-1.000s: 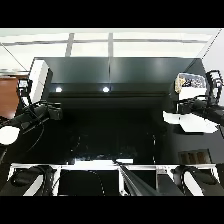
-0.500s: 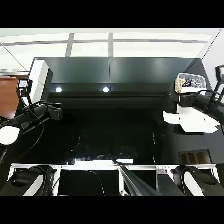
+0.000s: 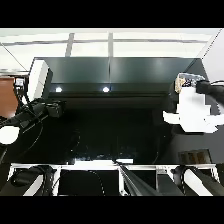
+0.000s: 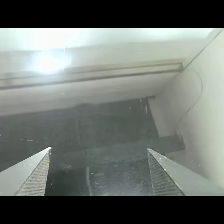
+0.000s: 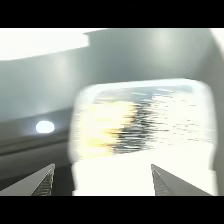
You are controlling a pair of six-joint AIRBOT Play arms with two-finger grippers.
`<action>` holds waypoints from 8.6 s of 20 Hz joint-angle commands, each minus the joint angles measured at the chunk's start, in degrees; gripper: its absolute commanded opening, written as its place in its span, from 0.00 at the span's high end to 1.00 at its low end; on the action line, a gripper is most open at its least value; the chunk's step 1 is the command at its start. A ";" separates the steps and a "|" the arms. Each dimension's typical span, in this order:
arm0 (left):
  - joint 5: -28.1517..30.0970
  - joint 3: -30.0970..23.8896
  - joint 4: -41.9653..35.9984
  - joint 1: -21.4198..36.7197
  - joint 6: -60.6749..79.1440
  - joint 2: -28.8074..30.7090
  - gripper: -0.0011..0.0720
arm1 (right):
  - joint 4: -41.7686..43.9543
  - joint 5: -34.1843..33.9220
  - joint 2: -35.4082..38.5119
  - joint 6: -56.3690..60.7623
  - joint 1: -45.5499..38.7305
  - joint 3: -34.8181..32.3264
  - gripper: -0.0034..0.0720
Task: Fold the box and place the chain.
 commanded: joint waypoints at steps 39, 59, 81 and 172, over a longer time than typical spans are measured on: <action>-6.78 -0.46 -13.94 -0.26 0.52 -3.85 0.03 | 25.31 49.48 -12.17 -19.39 -11.91 0.28 0.94; -50.93 35.80 -45.40 -4.76 36.15 -66.77 0.03 | 31.43 24.50 9.51 -17.97 22.14 -21.51 0.94; -49.64 39.98 -33.64 -15.74 45.79 -61.77 0.96 | 2.75 35.36 9.53 -15.91 21.97 -5.88 0.01; -15.63 19.32 -37.40 -23.76 87.65 -47.69 0.95 | 1.29 14.21 4.76 -41.55 51.39 -13.38 0.01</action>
